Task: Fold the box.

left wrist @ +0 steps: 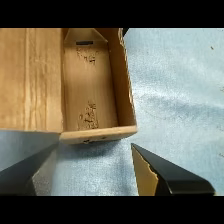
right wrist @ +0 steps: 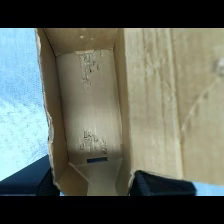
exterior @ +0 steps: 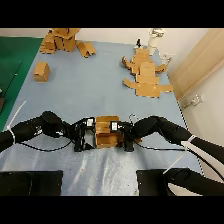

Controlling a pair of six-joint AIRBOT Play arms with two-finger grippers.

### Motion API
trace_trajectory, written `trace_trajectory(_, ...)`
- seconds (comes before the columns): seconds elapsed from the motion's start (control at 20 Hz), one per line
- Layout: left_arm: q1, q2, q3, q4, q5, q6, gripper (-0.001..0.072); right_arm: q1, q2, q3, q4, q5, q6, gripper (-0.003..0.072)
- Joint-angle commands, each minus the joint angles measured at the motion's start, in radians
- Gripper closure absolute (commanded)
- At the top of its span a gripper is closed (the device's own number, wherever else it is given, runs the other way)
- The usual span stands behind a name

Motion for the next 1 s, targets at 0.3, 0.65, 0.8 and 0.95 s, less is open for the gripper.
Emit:
trace_trajectory(0.3,-0.062,0.000,-0.001,-0.033,0.073,-0.027,0.0012,0.000,0.000,0.000,0.000,0.001,0.000,0.0177)
trace_trajectory(0.65,-0.132,-0.001,-0.007,-0.041,0.160,-0.044,0.0012,0.000,0.000,0.000,0.000,0.001,0.000,0.0177)
trace_trajectory(0.8,-0.142,-0.001,-0.007,-0.041,0.180,-0.045,0.0013,0.000,0.000,0.000,0.000,0.001,0.000,0.0177)
trace_trajectory(0.95,-0.142,-0.001,-0.008,-0.039,0.178,-0.044,0.0015,0.000,0.000,0.000,0.000,0.001,0.000,0.0178)
